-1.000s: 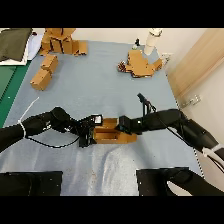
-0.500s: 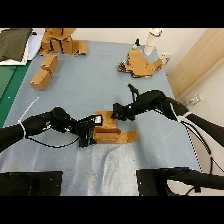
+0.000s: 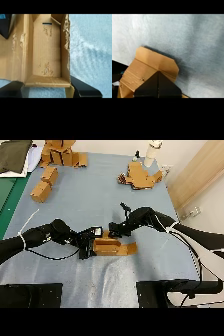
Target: Fold the box.
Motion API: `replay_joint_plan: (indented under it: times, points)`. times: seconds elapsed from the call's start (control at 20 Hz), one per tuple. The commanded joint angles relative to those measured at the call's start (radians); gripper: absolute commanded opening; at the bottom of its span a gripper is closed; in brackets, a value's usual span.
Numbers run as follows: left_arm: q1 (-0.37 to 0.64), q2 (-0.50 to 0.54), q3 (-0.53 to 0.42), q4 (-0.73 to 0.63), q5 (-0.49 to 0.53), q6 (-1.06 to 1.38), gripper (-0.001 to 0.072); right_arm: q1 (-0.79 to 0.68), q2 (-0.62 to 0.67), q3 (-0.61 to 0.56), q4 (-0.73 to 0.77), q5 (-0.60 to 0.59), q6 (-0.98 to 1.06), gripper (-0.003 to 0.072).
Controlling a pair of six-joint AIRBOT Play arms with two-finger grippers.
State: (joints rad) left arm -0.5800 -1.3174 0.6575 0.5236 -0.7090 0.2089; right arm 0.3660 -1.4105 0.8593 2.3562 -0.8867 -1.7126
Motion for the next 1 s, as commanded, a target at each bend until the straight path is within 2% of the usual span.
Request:
replay_joint_plan:
  times: [0.0, 0.2, 0.4, 0.5, 0.65, 0.7, 0.8, 0.95]
  points:
    - [0.0, 0.0, 0.0, 0.0, 0.0, 0.0, 0.0455, 0.003, -0.003, -0.011, -0.005, 0.004, -0.035, 0.0]
    - [0.0, 0.0, 0.0, 0.0, 0.001, 0.0, 0.0455, -0.021, 0.1, 0.014, -0.043, 0.003, -0.091, -0.0002]
    - [0.0, 0.0, 0.0, 0.0, 0.001, 0.0, 0.0455, -0.007, 0.354, 0.02, -0.219, -0.138, -0.089, -0.0002]
    - [0.0, 0.0, 0.0, 0.0, 0.0, 0.0, 0.0455, 0.042, 0.478, -0.026, -0.288, -0.224, -0.076, -0.0002]
    - [0.0, 0.0, 0.0, 0.0, 0.0, 0.0, 0.0455, 0.179, 0.622, -0.187, -0.33, -0.362, -0.131, 0.0003]
    - [0.0, 0.0, 0.0, 0.0, 0.0, 0.0, 0.0455, 0.221, 0.645, -0.248, -0.351, -0.375, -0.132, 0.0007]
    - [0.0, 0.0, 0.0, 0.0, 0.0, 0.0, 0.0455, 0.265, 0.651, -0.324, -0.454, -0.346, -0.13, 0.0242]
    - [0.0, 0.0, 0.0, 0.0, 0.0, 0.0, 0.0455, 0.271, 0.624, -0.333, -0.655, -0.247, -0.129, 0.0242]
